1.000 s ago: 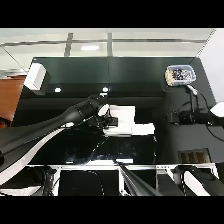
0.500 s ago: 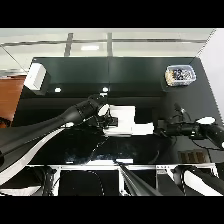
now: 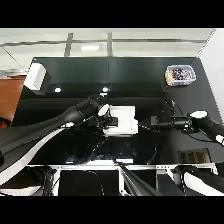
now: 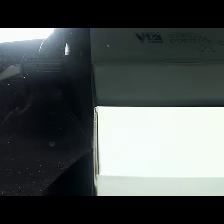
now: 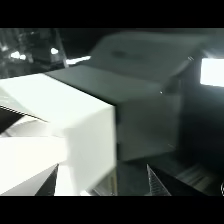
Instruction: Fold the box and place the chain.
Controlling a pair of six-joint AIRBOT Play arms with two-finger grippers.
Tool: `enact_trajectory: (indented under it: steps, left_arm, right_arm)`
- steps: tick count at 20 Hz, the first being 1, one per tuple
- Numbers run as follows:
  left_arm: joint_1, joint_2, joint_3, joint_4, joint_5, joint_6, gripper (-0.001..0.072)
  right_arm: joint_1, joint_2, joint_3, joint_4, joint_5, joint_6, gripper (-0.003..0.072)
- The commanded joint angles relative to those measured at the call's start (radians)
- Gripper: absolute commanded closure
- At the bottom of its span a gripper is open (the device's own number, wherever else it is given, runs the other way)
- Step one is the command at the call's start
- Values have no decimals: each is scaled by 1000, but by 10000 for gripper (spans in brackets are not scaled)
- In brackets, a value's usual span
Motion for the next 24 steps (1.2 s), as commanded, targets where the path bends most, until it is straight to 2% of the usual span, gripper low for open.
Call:
enact_trajectory:
  steps: [1, 3, 4, 5, 8, 9, 11, 12, 15, 18, 24]
  left_arm:
    - [1, -1, 0, 0, 0, 1, 683]
    - [1, -1, 0, 0, -1, 1, 683]
    - [1, -1, 0, 0, -1, 1, 683]
    - [1, -1, 0, 0, 0, 1, 684]
    - [1, -1, 0, 0, 0, 1, 683]
    - [1, -1, 0, 0, 0, 1, 683]
    - [1, -1, 0, 0, 0, 1, 684]
    - [1, -1, 0, 0, 0, 1, 683]
    - [1, -1, 0, 0, 0, 1, 683]
    - [1, -1, 0, 0, 0, 1, 683]
    - [1, -1, 0, 0, 0, 1, 684]
  right_arm:
    - [49, -2, 66, -1, 51, -12, 77]
    - [107, -2, 93, -1, 45, 11, 86]
    - [133, -2, 103, -2, 35, 30, 122]
    - [158, -2, 114, -8, 24, 48, 221]
    - [219, -2, 150, -102, -3, 164, 221]
    - [235, -2, 164, -145, -4, 203, 268]
    - [267, -2, 192, -206, -18, 270, 289]
    - [283, -2, 202, -216, -31, 295, 333]
    - [345, -2, 240, -301, -95, 414, 333]
    - [426, -2, 292, -498, -134, 612, 333]
    - [583, -20, 381, -826, -135, 938, 334]
